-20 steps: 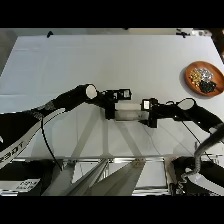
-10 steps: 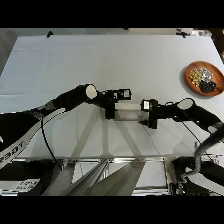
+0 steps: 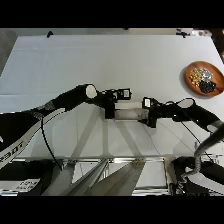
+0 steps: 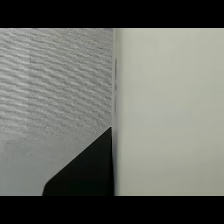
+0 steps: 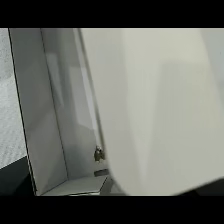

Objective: Fold the box and place the chain.

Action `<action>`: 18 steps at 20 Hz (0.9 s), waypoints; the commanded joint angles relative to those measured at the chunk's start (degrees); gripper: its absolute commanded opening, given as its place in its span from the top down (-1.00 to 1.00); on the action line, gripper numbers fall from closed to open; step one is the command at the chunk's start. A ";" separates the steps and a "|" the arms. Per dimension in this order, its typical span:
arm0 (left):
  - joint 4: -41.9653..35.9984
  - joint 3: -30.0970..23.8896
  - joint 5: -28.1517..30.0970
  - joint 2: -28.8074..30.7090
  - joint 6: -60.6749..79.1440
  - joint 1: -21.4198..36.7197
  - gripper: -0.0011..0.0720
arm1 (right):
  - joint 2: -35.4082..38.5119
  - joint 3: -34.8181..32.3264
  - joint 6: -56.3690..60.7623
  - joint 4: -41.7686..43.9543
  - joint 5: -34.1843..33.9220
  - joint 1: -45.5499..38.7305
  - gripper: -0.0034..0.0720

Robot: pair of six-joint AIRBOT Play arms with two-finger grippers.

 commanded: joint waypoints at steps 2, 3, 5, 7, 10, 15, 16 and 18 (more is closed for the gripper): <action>-0.02 0.07 0.02 0.00 0.02 -0.04 0.93 | -1.05 0.00 -1.09 1.11 1.05 0.04 -0.81; -0.02 0.07 0.02 0.00 0.04 -0.04 0.93 | -1.16 0.00 -1.09 1.14 1.03 0.04 -0.80; -0.02 0.07 0.02 0.00 0.02 -0.04 0.93 | -1.64 0.00 -1.05 1.14 1.20 0.04 -0.62; -0.02 0.07 0.02 0.00 0.02 -0.04 0.93 | -2.23 0.00 -1.05 1.09 2.69 0.04 -0.54; -0.02 0.07 0.02 0.00 0.04 -0.04 0.93 | -2.27 0.00 -0.55 -0.39 4.09 0.04 -0.53; -0.02 0.07 0.02 0.00 0.04 -0.04 0.93 | -2.27 0.00 -0.42 -0.37 3.63 0.04 -0.45; -0.02 0.07 0.02 0.00 0.02 -0.04 0.93 | -2.27 0.00 -0.44 -0.37 3.61 0.04 -0.31; -0.02 0.07 0.02 0.00 0.02 -0.04 0.93 | -2.27 0.00 -0.46 -0.37 3.61 0.04 -0.18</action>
